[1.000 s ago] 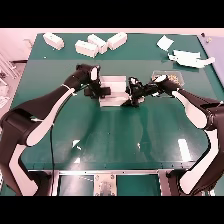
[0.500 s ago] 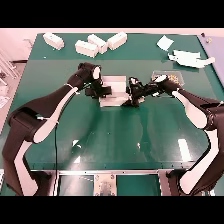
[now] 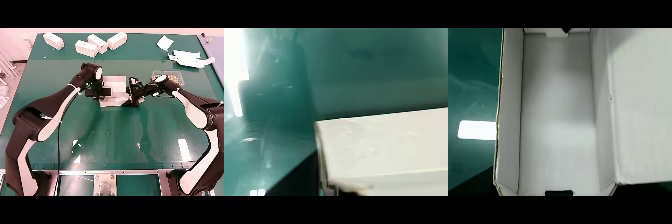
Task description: Fold the box and place the chain.
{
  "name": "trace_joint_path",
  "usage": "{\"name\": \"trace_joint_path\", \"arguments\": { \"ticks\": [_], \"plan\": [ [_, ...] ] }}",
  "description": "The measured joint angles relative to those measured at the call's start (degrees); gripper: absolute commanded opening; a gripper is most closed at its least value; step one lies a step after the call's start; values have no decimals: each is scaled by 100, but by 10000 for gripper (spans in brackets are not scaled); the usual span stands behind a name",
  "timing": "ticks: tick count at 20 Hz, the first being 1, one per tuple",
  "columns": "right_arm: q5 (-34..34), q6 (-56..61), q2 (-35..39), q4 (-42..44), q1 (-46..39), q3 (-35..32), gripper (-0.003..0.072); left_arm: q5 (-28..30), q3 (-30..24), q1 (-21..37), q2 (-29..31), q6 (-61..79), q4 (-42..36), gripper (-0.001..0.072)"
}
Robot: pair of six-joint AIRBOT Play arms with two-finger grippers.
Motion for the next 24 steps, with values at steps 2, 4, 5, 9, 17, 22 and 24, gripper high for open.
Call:
{"name": "trace_joint_path", "arguments": {
  "ticks": [2, 4, 5, 9, 17, 22, 24],
  "plan": [
    [-11, -2, 0, -7, 2, -2, 572, -13, 4, -4, -7, -4, 37, 23],
    [-15, -7, 0, -7, 2, 0, 573, -37, 13, -4, -33, -15, 42, 22],
    [-17, -9, 0, -7, 4, 0, 573, -66, 24, -7, -57, -17, 55, 23],
    [-24, -11, 0, -9, 4, -2, 573, -162, 125, -22, -151, 15, 76, 23],
    [-46, -20, 0, -9, 2, 0, 573, -367, 557, -7, -208, 494, -57, 540],
    [-42, -20, 0, -9, 2, -2, 573, -577, 706, 164, -28, 986, -348, 540],
    [-39, -17, 0, -9, 2, 0, 573, -704, 726, 295, 103, 1283, -546, 540]
  ]
}}
